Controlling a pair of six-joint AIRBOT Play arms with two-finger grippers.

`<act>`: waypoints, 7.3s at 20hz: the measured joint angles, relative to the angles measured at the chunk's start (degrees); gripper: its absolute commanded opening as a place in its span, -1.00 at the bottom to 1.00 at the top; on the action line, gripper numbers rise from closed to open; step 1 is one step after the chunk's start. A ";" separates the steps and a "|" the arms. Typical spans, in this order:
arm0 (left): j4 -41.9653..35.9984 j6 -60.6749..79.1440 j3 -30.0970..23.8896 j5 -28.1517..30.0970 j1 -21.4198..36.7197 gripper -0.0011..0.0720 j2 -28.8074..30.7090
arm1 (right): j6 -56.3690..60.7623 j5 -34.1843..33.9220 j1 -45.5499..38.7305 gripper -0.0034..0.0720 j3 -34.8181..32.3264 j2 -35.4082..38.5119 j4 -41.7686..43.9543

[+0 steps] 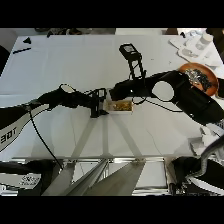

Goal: Fold the box and place the chain.

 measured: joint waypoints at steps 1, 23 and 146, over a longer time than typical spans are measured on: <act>0.00 0.00 0.00 0.00 0.00 -0.10 0.00 | -0.02 -0.09 0.11 -0.87 0.11 -0.09 0.26; 0.00 0.00 0.00 0.00 0.00 -0.10 0.00 | -9.92 11.80 -3.28 -0.13 6.45 -4.24 -4.81; 0.00 0.04 0.00 0.02 -0.07 -0.10 0.00 | -58.14 -7.08 -12.55 -0.88 -26.56 -5.75 49.42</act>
